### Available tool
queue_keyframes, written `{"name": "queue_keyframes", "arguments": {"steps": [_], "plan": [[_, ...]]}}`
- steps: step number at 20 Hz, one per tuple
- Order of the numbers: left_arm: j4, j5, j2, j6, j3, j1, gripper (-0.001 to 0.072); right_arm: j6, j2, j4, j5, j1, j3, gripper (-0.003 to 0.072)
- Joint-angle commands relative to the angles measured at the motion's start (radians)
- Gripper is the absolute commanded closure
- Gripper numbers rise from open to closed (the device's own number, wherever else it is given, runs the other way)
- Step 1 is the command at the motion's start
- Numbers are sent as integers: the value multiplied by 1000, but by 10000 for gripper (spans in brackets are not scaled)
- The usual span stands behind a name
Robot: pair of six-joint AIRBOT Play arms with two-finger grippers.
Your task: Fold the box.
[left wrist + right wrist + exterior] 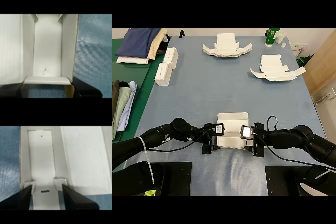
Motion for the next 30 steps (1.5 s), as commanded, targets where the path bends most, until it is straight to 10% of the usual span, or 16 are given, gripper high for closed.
{"name": "queue_keyframes", "arguments": {"steps": [1, 7, 13, 22, 30], "plan": [[0, 0, -1, 2, 0, 1, 263, -1, -2, 6, 5, 0, 0, 81], [0, 0, -1, 2, 0, 1, 262, 639, 88, -347, -296, -2, 75, 681], [0, 0, -1, 2, 0, 1, 263, 1706, 181, -882, -581, -73, 140, 682], [0, 0, -1, 2, 0, 1, 262, 1453, -53, -313, -415, -290, 65, 684], [0, 0, -1, 2, 0, 1, 262, 1375, 57, -140, -455, -289, 66, 684]]}}
